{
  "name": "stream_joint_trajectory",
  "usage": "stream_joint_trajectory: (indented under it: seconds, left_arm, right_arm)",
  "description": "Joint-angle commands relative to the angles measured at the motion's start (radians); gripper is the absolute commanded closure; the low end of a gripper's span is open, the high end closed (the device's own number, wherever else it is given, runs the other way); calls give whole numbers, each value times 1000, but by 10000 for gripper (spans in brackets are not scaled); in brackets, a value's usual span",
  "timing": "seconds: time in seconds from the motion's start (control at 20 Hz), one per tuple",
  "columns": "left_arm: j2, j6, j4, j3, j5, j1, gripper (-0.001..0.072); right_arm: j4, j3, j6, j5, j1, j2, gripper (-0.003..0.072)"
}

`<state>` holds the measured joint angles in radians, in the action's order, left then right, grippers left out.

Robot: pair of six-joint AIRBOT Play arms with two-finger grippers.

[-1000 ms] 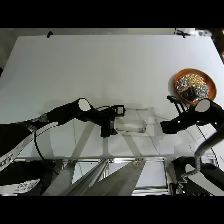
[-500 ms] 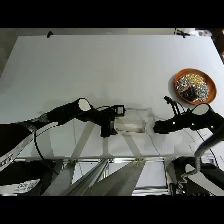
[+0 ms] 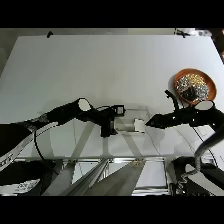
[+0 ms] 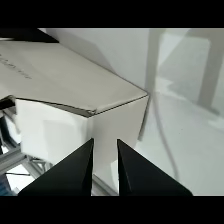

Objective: Fold the box and place the chain.

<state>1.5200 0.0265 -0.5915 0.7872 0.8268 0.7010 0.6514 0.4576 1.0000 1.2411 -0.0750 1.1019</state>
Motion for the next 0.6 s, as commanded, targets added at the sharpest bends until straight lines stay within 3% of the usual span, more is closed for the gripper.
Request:
stream_joint_trajectory:
  seconds: [0.0, 0.15, 0.55]
  left_arm:
    - [-1, 0, 0, 0, 0, -1, 499]
    - [0, 0, 0, 0, 0, -1, 499]
    - [-1, 0, 0, 0, 0, -1, 499]
  right_arm:
    - [-3, 21, 3, 72, 0, -1, 465]
    - [3, 21, 13, 85, 0, -1, 364]
    - [89, 21, 50, 23, 10, -1, 371]
